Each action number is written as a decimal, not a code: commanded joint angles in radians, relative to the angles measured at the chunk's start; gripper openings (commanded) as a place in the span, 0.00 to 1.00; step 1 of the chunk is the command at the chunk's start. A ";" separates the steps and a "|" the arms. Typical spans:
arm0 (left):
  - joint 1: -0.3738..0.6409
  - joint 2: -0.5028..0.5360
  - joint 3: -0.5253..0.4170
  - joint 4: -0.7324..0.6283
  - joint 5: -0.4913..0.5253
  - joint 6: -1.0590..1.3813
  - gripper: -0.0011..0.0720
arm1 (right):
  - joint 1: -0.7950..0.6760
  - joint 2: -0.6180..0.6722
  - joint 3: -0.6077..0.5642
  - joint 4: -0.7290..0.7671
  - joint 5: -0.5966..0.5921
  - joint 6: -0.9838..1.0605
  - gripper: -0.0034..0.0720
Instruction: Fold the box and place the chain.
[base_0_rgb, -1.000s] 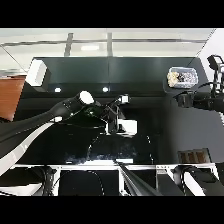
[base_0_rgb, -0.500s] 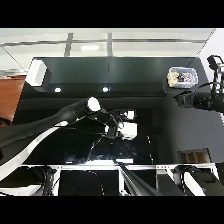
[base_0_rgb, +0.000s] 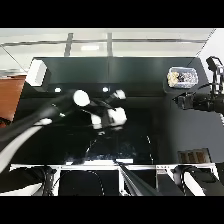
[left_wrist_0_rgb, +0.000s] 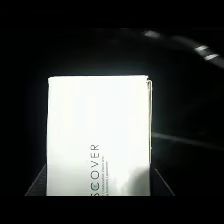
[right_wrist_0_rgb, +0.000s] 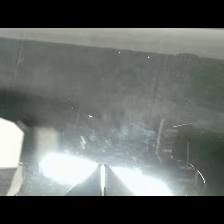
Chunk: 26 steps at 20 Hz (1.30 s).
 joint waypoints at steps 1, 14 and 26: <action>0.260 0.135 0.000 0.399 -0.175 -0.488 0.28 | 0.000 0.000 0.000 0.002 0.006 0.000 0.06; 1.143 0.008 0.043 0.181 0.046 -0.386 0.42 | 0.000 0.000 -0.001 0.002 -0.011 0.012 0.06; 0.988 -0.275 0.336 0.185 0.113 -0.395 1.00 | 0.000 -0.001 -0.042 0.002 -0.063 0.026 0.06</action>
